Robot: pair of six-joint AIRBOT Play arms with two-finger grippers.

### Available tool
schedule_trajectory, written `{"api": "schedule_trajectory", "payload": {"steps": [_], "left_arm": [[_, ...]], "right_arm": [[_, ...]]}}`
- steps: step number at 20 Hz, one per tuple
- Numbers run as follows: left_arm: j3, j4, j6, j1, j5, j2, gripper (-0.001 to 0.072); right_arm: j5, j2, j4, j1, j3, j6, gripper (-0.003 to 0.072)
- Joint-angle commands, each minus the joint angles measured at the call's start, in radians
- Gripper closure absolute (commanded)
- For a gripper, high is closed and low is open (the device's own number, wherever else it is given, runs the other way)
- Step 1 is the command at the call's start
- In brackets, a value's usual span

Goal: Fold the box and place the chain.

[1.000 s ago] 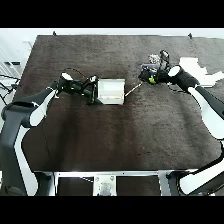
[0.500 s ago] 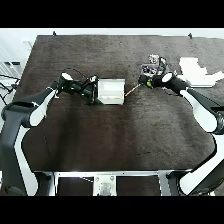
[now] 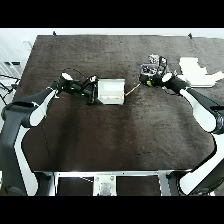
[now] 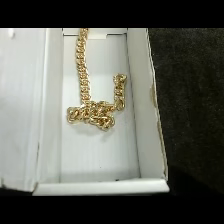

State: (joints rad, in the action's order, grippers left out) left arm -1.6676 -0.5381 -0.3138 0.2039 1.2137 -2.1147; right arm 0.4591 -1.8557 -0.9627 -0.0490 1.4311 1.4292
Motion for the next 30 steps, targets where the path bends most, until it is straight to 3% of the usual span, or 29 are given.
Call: {"api": "schedule_trajectory", "payload": {"steps": [1,7,15,25,30], "left_arm": [[0.0,0.0,0.0,0.0,0.0,0.0,0.0286],[0.0,0.0,0.0,0.0,0.0,0.0,0.0286],[0.0,0.0,0.0,0.0,0.001,0.0,0.0286],[0.0,0.0,0.0,0.0,0.002,0.0,0.0287],[0.0,0.0,0.0,0.0,0.002,0.0,0.0287]], "right_arm": [[0.093,0.09,0.001,0.0,0.001,-0.029,0.0676],[0.321,0.397,-0.003,-0.023,0.0,-0.134,0.0675],[0.399,0.695,-0.075,-0.169,0.0,-0.128,0.0676],[0.409,0.763,-0.127,-0.413,-0.013,-0.014,0.0676],[0.302,0.753,-0.14,-0.436,-0.109,0.037,0.0676]]}}
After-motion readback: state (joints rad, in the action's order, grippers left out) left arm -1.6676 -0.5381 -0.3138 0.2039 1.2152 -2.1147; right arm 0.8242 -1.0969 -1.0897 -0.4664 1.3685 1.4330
